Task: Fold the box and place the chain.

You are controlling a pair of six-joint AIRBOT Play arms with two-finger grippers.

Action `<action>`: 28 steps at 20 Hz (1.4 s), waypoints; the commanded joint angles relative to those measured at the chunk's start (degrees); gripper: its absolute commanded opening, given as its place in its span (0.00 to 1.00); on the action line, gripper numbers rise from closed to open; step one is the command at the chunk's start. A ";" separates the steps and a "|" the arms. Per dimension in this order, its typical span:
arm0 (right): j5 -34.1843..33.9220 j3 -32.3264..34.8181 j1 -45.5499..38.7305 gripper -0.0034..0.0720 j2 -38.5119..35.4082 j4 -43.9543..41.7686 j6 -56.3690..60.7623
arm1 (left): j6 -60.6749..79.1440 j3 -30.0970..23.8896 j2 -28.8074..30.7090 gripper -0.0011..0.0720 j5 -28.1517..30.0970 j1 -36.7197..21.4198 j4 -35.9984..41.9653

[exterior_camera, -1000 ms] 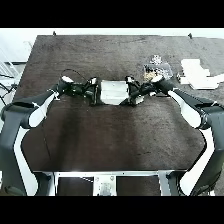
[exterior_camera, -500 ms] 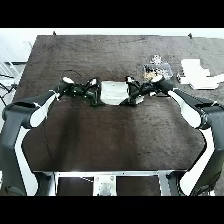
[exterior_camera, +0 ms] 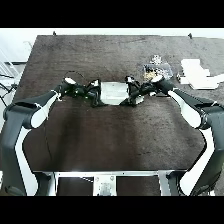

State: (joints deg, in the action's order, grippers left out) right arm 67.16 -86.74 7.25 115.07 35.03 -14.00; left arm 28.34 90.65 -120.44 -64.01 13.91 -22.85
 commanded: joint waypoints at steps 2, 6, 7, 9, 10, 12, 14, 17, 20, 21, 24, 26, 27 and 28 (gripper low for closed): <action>0.00 0.02 0.04 0.82 -0.02 -0.02 0.00 | -0.26 0.07 0.00 0.99 -0.76 0.02 -0.24; 0.00 0.00 0.04 0.82 -0.02 -0.02 0.00 | 0.48 0.07 0.02 0.99 -3.10 -1.38 2.80; 0.00 0.02 0.04 0.82 -0.02 -0.02 0.00 | 0.68 0.04 0.00 1.00 -3.02 -1.55 2.71; 0.00 0.02 0.04 0.82 -0.02 -0.02 0.00 | 0.83 0.04 0.00 0.99 -3.10 -1.46 2.75; 0.00 0.02 0.04 0.82 -0.02 -0.02 0.02 | 1.53 0.04 0.00 0.99 -3.08 -1.44 2.78; 0.00 0.02 0.04 0.82 -0.02 -0.02 0.00 | 2.19 0.04 0.00 0.99 -2.45 -1.46 2.78; 0.00 0.02 0.04 0.82 -0.02 -0.02 0.00 | 2.21 0.04 -0.04 0.77 -2.56 -1.46 2.67; 0.00 0.02 0.04 0.82 -0.02 -0.02 0.02 | 2.16 0.04 -0.04 0.75 -2.54 -1.46 2.16; 0.00 0.02 0.04 0.82 -0.02 -0.02 0.00 | 2.19 0.02 -0.04 0.75 -2.64 -1.46 1.81; 0.00 0.00 0.04 0.82 -0.02 -0.02 0.00 | 2.19 0.02 -0.04 0.64 -2.62 -1.46 1.81; 0.00 0.02 0.04 0.82 -0.02 -0.02 0.00 | 2.08 0.02 -0.04 0.65 -2.47 -1.46 1.84; 0.00 0.02 0.04 0.82 -0.02 -0.02 0.00 | 1.99 0.02 -0.04 0.65 -2.43 -1.46 1.84; 0.00 0.02 0.04 0.82 -0.02 -0.02 0.00 | 1.99 0.02 -0.04 0.65 -2.38 -1.46 1.84; 0.00 0.02 0.04 0.82 -0.02 -0.02 0.00 | 1.99 0.02 -0.04 0.65 -2.25 -1.46 1.86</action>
State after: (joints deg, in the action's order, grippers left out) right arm 67.11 -86.74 7.29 115.07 35.00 -14.00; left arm 30.39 90.67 -120.44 -66.50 12.51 -20.86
